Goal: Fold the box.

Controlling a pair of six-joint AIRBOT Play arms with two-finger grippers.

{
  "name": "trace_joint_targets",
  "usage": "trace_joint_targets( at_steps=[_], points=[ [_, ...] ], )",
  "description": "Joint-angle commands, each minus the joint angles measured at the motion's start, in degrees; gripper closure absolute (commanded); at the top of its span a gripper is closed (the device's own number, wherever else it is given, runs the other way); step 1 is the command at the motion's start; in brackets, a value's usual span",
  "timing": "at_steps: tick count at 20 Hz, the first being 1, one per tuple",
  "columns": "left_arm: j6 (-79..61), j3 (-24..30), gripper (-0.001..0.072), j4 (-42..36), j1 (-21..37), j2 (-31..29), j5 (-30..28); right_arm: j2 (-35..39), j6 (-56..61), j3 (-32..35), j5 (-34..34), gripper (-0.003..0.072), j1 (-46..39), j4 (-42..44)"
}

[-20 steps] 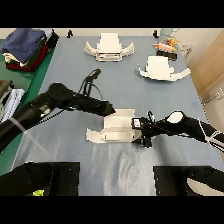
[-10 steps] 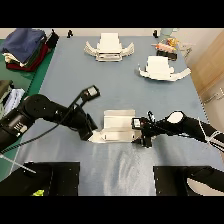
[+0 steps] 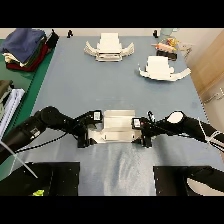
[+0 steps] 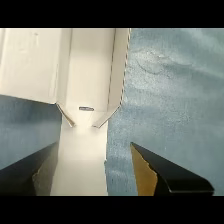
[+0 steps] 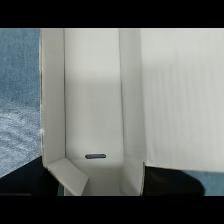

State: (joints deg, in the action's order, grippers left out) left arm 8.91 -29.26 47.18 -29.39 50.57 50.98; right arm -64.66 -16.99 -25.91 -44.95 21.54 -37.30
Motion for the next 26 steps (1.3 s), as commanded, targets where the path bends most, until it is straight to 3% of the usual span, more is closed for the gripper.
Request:
trace_joint_targets(
  at_steps=[1,4,5,6,8,9,20,22,26],
  points=[
    [-10.1,0.9,0.0021,-8.0,-0.1,5.0,-6.0,0.0,0.0,0.0,0.0,0.0080,0.0,0.0],
    [-13.8,0.6,0.0022,-11.3,-1.5,7.8,-8.1,0.0,0.0,0.0,0.0,0.0080,0.0,0.0],
    [-14.3,0.6,0.0098,-11.6,-2.2,8.4,-8.1,0.0,0.0,0.0,0.0,0.0080,0.0,0.0],
    [-14.3,0.6,0.0282,-11.5,-2.8,8.9,-8.2,0.0,0.0,0.0,0.0,0.0081,0.0,0.0],
    [-14.3,0.6,0.0449,-11.5,-3.5,9.7,-9.2,0.0,0.0,0.0,0.0,0.0080,0.0,0.0],
    [-14.3,0.7,0.0497,-11.4,-3.8,9.8,-9.8,0.0,0.0,0.0,0.0,0.0080,0.0,0.0],
    [-16.2,0.7,0.0484,-17.7,-7.1,10.8,-14.8,0.0,0.0,0.0,0.0,0.0080,0.0,0.0],
    [-15.4,0.8,0.0045,-17.7,-7.1,11.0,-14.6,0.0,0.0,0.0,0.0,0.0080,0.0,0.0],
    [-15.3,0.7,0.0030,-17.6,-7.1,11.0,-14.6,0.0,0.0,0.0,0.0,0.0080,0.0,0.0]
  ],
)
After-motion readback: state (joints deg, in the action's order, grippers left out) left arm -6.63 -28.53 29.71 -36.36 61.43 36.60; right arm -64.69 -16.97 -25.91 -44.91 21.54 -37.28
